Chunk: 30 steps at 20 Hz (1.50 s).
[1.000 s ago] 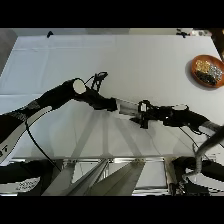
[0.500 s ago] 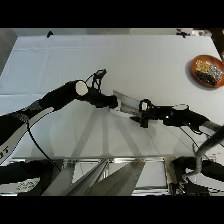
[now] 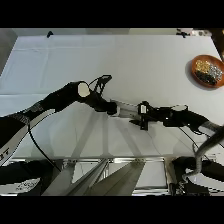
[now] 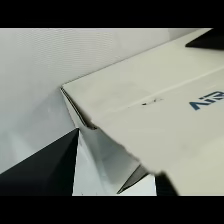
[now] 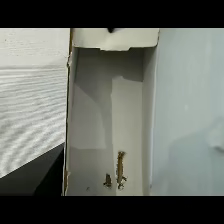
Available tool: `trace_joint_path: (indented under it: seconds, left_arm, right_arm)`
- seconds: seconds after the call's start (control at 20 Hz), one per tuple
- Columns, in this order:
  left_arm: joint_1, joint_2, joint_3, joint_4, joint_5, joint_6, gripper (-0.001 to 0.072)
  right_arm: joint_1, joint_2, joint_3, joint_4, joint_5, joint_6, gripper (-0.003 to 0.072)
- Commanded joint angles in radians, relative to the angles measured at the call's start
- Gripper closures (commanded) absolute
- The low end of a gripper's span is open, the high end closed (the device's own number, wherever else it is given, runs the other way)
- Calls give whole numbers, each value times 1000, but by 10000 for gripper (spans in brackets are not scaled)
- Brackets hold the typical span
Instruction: Fold the box and place the chain.
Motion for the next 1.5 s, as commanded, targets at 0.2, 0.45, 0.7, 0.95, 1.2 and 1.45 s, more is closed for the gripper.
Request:
trace_joint_path:
  seconds: [0.2, 0.45, 0.7, 0.95, 1.2, 1.45]
  left_arm:
    - [-14, 6, 19, 161, -16, -199, 254]
    - [-48, 7, 19, 217, 45, -304, 253]
    - [-74, 3, 19, 218, 88, -317, 253]
    - [-92, -14, 19, 217, 112, -322, 255]
    - [-97, -27, 19, 221, 121, -347, 296]
    - [-97, -56, 19, 220, 109, -380, 328]
  right_arm:
    - [-1, 1, 0, 11, -18, 7, 273]
    - [-1, 1, 0, 11, -18, 7, 273]
    - [-1, 1, 0, 11, -18, 7, 273]
    - [-1, 1, 0, 11, -18, 7, 273]
    - [-1, 1, 0, 11, -18, 7, 273]
    - [-1, 1, 0, 11, -18, 7, 273]
